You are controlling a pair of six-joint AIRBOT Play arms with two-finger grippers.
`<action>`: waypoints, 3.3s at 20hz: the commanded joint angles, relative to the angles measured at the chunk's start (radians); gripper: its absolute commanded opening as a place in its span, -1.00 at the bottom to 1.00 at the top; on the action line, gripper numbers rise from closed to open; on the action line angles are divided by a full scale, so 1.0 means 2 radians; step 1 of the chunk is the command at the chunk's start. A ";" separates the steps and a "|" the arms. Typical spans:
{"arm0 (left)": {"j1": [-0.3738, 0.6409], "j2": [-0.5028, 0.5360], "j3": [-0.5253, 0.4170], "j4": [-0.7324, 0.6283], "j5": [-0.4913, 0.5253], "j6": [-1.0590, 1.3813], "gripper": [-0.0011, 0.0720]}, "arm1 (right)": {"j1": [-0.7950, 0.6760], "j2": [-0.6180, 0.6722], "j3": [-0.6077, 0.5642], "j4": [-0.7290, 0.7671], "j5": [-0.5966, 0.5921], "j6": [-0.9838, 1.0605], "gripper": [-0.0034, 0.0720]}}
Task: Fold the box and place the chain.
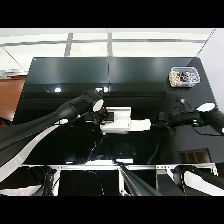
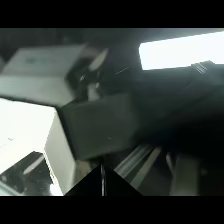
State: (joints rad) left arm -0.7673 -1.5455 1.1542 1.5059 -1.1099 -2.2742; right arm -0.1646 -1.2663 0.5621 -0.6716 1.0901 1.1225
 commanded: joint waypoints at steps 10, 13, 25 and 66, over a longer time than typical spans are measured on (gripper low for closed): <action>0.000 0.000 0.000 0.000 0.001 0.000 -0.90 | 0.091 -0.047 0.033 0.111 0.033 -0.107 -0.26; 0.000 0.000 0.000 0.000 0.001 0.000 -0.90 | 0.093 -0.047 0.051 0.122 0.054 -0.107 0.50; 0.000 0.000 0.000 0.000 0.001 0.000 -0.90 | 0.235 -0.047 0.131 -0.008 -0.029 0.072 0.36; 0.000 0.000 0.000 0.000 0.001 0.000 -0.90 | 0.424 -0.120 0.264 -0.370 0.002 0.510 -0.38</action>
State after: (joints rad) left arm -0.7673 -1.5455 1.1545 1.5051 -1.1072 -2.2730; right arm 0.6834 -1.5051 1.0882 -1.4204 1.0958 2.1391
